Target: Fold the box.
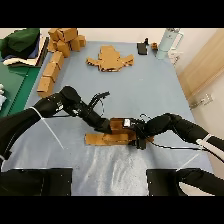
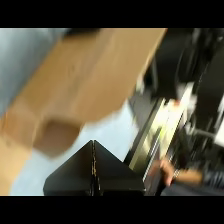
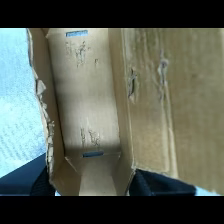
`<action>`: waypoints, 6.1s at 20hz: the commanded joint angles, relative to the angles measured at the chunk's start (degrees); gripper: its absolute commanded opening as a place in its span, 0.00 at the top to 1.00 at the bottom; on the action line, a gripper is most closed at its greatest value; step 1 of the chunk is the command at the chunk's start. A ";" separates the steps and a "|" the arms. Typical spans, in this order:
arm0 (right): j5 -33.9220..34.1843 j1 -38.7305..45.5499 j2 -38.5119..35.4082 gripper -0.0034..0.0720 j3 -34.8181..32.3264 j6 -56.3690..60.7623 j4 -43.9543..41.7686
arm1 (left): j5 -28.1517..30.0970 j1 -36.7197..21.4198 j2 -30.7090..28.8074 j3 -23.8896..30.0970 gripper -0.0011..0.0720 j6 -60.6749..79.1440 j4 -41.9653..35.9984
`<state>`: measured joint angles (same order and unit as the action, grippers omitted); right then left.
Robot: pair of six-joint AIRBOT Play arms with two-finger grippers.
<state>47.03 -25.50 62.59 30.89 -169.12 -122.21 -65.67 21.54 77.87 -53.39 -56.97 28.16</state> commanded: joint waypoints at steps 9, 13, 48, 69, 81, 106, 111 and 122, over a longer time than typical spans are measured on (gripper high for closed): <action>0.02 0.04 -0.04 0.23 -0.02 0.02 0.11 | 10.93 0.22 14.32 -10.05 0.97 -10.29 7.13; 0.00 0.04 -0.04 0.23 -0.02 0.02 0.15 | 10.43 1.22 14.56 -10.05 0.97 -10.58 7.87; 0.00 0.04 -0.04 0.23 -0.02 0.02 0.35 | 29.11 1.36 -12.81 25.24 0.08 71.56 -6.34; 0.02 0.04 -0.04 0.23 -0.02 0.02 0.35 | 32.26 6.12 -8.74 21.66 0.83 75.76 -8.41; 0.00 0.04 -0.04 0.23 -0.02 0.02 0.35 | 32.72 8.50 -6.95 21.31 0.36 77.31 -11.89; 0.00 0.04 -0.04 0.23 -0.02 0.02 0.35 | 13.66 -10.34 -27.17 24.02 0.97 -18.47 34.60; 0.00 0.04 -0.04 0.23 -0.02 0.02 0.35 | 13.14 -12.57 -23.67 26.10 0.97 -19.12 29.38; 0.00 0.04 -0.04 0.23 -0.02 0.02 0.35 | 23.74 -3.37 -14.05 26.08 0.97 5.03 4.15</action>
<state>47.05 -25.43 62.59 30.89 -169.12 -121.84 -45.45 15.18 62.67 -27.33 -57.10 36.23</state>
